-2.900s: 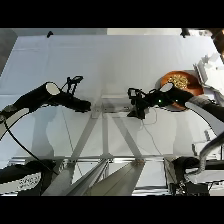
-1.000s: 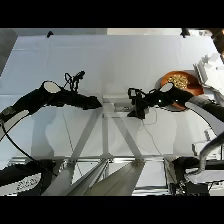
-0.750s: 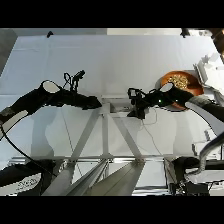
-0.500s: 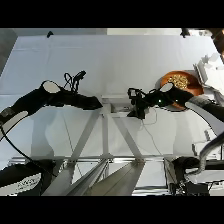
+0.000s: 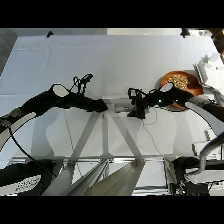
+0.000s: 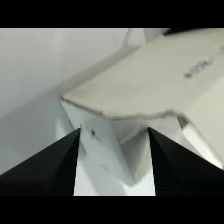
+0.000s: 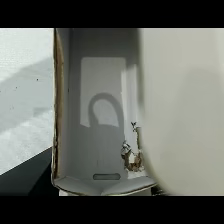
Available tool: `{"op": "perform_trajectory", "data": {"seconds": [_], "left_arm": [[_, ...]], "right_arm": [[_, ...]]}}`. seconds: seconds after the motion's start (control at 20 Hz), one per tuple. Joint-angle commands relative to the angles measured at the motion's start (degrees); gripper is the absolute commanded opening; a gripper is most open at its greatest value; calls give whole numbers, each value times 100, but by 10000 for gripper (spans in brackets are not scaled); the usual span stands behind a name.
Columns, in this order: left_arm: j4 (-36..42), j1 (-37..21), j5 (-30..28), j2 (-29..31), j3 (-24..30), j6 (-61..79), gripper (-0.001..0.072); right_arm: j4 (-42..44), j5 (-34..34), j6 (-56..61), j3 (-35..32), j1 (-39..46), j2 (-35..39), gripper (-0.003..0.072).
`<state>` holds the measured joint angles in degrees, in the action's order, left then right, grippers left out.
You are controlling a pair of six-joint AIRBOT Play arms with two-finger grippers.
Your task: Fold the box and place the chain.
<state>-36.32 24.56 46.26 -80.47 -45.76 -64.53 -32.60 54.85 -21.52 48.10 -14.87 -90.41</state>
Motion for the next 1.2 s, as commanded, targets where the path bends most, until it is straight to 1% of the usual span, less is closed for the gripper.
{"op": "perform_trajectory", "data": {"seconds": [0.0, 0.2, 0.45, 0.5, 0.55, 0.65, 0.7, 0.75, 0.8, 0.85, 0.95, 1.1, 1.15], "left_arm": [[-249, 61, -297, -24, -4, -52, 481], [-1130, 120, -369, -24, -4, -695, 475], [-1182, 306, -518, -15, -13, -1047, 475], [-1331, 389, -511, -17, -55, -1237, 474], [-1637, 483, -457, -17, -131, -1497, 473], [-2715, 713, -251, -17, -426, -2369, 470], [-3355, 817, -160, -20, -595, -2953, 440], [-3838, 887, -105, -22, -719, -3528, 424], [-4151, 942, -28, -50, -833, -4081, 408], [-4242, 997, 44, -105, -914, -4382, 408], [-4240, 1163, 118, -247, -1016, -4503, 409], [-4280, 1451, 68, -435, -1021, -4529, 414], [-4345, 1508, 44, -490, -1021, -4828, 413]], "right_arm": [[4, 2, 2, 4, 0, -2, 379], [7, 2, 2, 4, 0, -2, 379], [7, 2, 2, 4, 0, -2, 379], [4, 4, 2, 4, 0, -2, 379], [7, 4, 2, 4, 0, -2, 379], [4, 4, 2, 4, 0, -2, 379], [4, 4, 2, 4, 0, -2, 379], [4, 4, 2, 4, 0, -2, 379], [4, 4, 2, 4, 0, -2, 379], [7, 2, 2, 4, 0, -2, 379], [4, 4, 2, 4, 0, -2, 379], [7, 4, 2, 4, 0, -2, 379], [4, 4, 2, 4, 0, -2, 379]]}}
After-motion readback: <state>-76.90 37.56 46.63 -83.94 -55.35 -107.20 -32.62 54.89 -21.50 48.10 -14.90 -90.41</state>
